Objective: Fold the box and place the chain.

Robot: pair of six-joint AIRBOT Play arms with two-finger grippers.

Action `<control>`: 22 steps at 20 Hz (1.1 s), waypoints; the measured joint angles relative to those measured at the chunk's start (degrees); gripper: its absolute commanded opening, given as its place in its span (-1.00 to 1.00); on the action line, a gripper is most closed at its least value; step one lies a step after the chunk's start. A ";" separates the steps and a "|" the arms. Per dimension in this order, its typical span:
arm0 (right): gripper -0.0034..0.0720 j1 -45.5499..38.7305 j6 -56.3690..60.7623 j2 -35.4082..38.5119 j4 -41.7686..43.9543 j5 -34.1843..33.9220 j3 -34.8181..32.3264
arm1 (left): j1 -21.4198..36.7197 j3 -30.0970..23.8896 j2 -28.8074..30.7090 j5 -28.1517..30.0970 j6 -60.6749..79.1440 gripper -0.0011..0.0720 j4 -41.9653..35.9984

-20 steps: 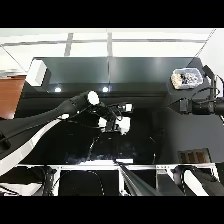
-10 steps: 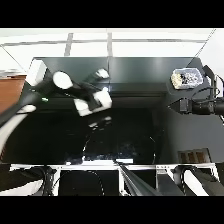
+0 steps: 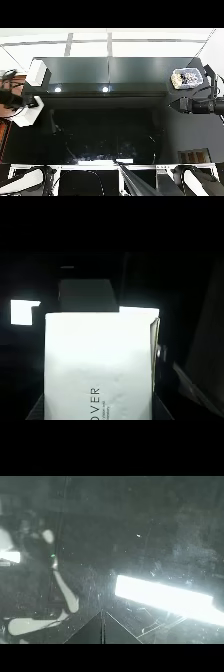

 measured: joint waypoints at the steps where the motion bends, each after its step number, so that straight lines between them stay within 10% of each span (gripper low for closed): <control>1: -0.87 0.00 0.48 0.00 0.00 -0.22 0.00 | 2.34 -0.42 -0.20 1.90 1.73 -0.34 -1.05; 18: -0.87 0.00 3.80 0.00 0.13 -5.35 0.00 | 4.22 13.81 -21.29 21.35 24.04 -0.35 -14.01; 19: -0.87 0.00 3.93 0.00 0.15 -5.70 0.00 | 3.80 14.97 -22.29 21.55 24.02 -0.24 -14.08; 21: -0.87 0.00 3.96 0.00 0.13 -6.16 0.00 | 3.02 16.74 -23.87 22.18 23.93 1.00 -14.21; 22: -0.87 0.00 4.02 0.00 0.13 -6.40 0.00 | 2.67 17.40 -24.52 21.73 23.63 0.97 -14.05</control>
